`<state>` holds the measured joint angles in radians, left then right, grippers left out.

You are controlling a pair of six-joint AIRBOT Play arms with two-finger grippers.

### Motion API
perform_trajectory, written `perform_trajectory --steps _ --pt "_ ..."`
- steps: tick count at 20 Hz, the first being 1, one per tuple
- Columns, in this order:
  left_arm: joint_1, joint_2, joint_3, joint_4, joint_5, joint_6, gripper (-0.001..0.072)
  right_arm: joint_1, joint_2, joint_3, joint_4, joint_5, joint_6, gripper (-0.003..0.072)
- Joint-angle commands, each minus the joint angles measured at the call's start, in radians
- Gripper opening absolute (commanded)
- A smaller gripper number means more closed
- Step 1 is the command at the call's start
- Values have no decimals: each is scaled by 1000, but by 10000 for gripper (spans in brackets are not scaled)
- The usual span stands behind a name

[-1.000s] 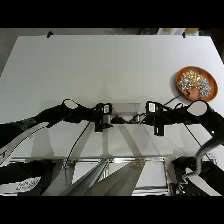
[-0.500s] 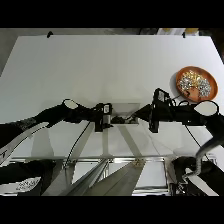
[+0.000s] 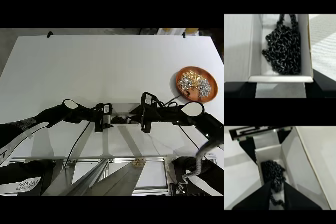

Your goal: Fold the box and place the chain.

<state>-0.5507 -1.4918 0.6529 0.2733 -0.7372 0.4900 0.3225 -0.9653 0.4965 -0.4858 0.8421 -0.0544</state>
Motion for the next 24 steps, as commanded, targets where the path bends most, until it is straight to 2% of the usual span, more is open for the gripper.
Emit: perform_trajectory --steps 1,5,7,9,10,11,13,15,17,24 --pt "0 0 0 0 0 0 389 -6 -11 41 -130 28 63 217" --pt "0 0 0 0 0 0 389 -138 -11 148 -262 145 129 216" --pt "0 0 0 0 0 0 389 -214 -12 150 -312 142 134 213" --pt "0 0 0 0 0 0 389 -265 -18 150 -409 142 137 147" --pt "0 0 0 0 0 0 389 -275 -29 149 -450 134 137 143" --pt "0 0 0 0 0 0 389 -277 -47 149 -478 124 137 104" --pt "0 0 0 0 0 0 389 -277 -98 149 -479 113 137 100" --pt "0 0 0 0 0 0 389 -277 -163 149 -475 107 137 154" --pt "0 0 0 0 0 0 389 -277 -218 149 -475 89 137 295" --pt "0 0 0 0 0 0 389 -274 -302 149 -475 43 135 322"
